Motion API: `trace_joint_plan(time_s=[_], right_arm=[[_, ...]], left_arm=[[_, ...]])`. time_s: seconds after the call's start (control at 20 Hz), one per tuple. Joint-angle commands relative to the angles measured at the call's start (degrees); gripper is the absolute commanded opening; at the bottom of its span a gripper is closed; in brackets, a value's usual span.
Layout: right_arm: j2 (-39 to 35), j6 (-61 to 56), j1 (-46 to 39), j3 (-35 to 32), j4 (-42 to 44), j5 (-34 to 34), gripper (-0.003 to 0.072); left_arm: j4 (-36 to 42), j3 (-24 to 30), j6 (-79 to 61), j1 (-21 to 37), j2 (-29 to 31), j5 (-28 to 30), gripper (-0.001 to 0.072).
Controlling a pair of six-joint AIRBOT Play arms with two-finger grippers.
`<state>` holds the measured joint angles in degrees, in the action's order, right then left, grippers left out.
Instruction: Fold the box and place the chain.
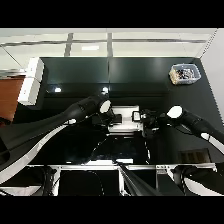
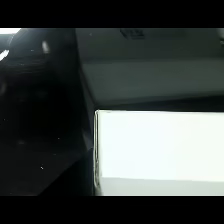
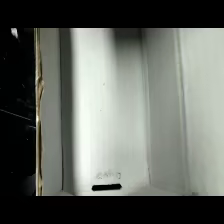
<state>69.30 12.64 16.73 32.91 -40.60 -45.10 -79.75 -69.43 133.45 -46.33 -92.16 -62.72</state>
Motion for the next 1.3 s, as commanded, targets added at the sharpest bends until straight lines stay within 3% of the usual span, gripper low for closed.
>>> trace_joint_plan(time_s=[0.0,0.2,0.85,1.1,1.2,1.25], right_arm=[[-5.6,-2.8,-0.9,0.2,-3.3,-3.8,0.072],[-8.9,-4.3,-3.4,0.3,-4.7,-5.3,0.072],[-8.7,-4.3,-4.2,0.3,-6.4,-5.2,0.072],[-6.8,-1.5,-4.1,0.3,1.4,-5.7,0.071],[-6.3,-1.0,-4.1,0.3,2.2,-6.4,0.0342],[-6.3,-1.0,-4.1,0.3,2.2,-6.7,0.0215]], left_arm=[[-0.6,0.0,-0.6,0.2,0.0,-1.0,0.0023],[-0.6,0.0,-0.6,0.2,0.0,-1.4,0.0023],[-2.5,-1.1,-0.6,0.3,0.0,-2.3,0.0023],[-2.6,-1.1,-1.5,0.3,0.0,-2.3,0.0023],[-2.6,-1.1,-1.5,0.3,0.0,-2.2,0.0023],[-2.6,-1.1,-1.5,0.3,0.0,-2.2,0.0023]])
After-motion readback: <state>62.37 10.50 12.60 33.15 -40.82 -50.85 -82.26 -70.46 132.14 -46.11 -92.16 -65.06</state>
